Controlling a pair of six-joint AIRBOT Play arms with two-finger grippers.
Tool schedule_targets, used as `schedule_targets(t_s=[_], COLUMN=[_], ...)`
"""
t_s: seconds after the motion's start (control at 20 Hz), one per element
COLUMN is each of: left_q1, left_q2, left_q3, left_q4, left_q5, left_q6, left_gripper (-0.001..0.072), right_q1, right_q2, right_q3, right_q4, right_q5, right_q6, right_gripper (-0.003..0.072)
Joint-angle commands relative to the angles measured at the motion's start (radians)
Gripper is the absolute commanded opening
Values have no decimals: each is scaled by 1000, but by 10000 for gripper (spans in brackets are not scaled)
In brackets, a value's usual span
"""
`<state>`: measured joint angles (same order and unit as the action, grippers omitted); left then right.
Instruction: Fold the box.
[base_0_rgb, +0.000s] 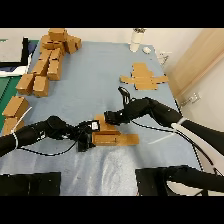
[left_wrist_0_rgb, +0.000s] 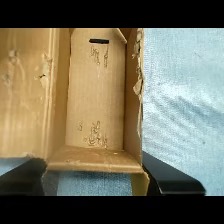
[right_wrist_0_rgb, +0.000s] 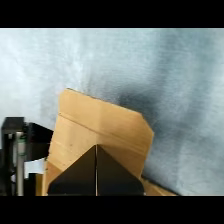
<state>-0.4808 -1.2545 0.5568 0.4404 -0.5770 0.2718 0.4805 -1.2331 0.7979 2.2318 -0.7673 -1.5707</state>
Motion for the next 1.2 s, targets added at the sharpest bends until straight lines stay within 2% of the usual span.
schedule_targets(t_s=[0.0, 0.45, 0.55, 0.7, 0.8, 0.95, 1.05, 1.1, 1.15], left_q1=[0, 0, 0, 0, 0, 0, 0, 0, 0], left_q2=[0, 0, -1, -1, -1, 0, 0, -1, 0], left_q3=[1, 1, 1, 1, 1, 1, 1, 1, 1], left_q4=[0, 0, 0, 0, 0, 0, 0, 0, 0], left_q5=[0, 0, 0, 0, 0, 0, 0, 0, 0], left_q6=[0, 0, 0, 0, 0, 0, 0, 0, 0], left_gripper=[527, 527, 526, 526, 527, 526, 527, 527, 526], right_q1=[12, 14, 2, -34, -34, -24, -3, 6, 13], right_q2=[-83, -79, -47, 87, 186, 322, 409, 435, 443], right_q3=[15, 16, 43, 133, 139, 75, -19, -79, -135], right_q4=[1, -6, -23, -116, -230, -273, -273, -278, -297], right_q5=[-25, -41, -66, -118, -189, -326, -396, -440, -454], right_q6=[-63, -88, -117, -133, -132, -159, -309, -399, -454], right_gripper=[3, 3, 3, 3, 2, 2, 3, 12, 188])
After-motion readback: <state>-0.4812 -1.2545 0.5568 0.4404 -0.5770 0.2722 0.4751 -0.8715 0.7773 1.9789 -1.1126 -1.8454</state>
